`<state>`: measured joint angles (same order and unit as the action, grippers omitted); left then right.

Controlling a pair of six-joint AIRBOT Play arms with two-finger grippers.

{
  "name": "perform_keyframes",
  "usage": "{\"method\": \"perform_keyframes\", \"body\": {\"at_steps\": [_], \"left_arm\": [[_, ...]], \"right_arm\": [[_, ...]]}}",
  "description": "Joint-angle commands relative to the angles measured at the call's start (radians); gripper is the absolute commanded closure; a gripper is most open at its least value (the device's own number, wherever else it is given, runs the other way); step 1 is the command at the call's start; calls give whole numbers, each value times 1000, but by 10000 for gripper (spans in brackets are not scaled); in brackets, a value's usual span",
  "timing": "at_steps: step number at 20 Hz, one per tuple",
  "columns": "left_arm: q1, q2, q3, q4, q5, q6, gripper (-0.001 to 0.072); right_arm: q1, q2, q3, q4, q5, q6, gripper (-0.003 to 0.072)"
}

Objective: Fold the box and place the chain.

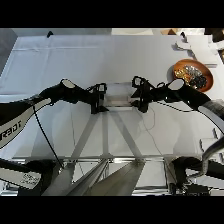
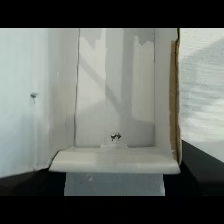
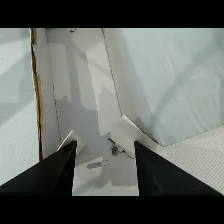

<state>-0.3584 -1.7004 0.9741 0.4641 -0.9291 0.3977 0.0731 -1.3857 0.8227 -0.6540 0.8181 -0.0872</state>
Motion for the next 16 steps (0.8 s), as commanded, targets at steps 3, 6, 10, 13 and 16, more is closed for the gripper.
{"method": "perform_keyframes", "body": {"at_steps": [3, 6, 10, 13, 16], "left_arm": [[-1, 0, 0, 1, -2, 1, 453], [-1, 0, 0, 1, -2, 1, 453], [-1, 0, 0, 1, -2, 1, 453], [-1, 0, 0, 1, -2, 1, 453], [-1, 0, 0, 1, -2, 1, 453]], "right_arm": [[1, 1, 0, -1, 9, 1, 536], [0, 33, 0, -5, 5, 1, 536], [0, 131, 0, -117, 15, 89, 656], [-1, 222, 0, -189, 41, 238, 674], [-1, 303, 0, -190, 38, 348, 674]]}}
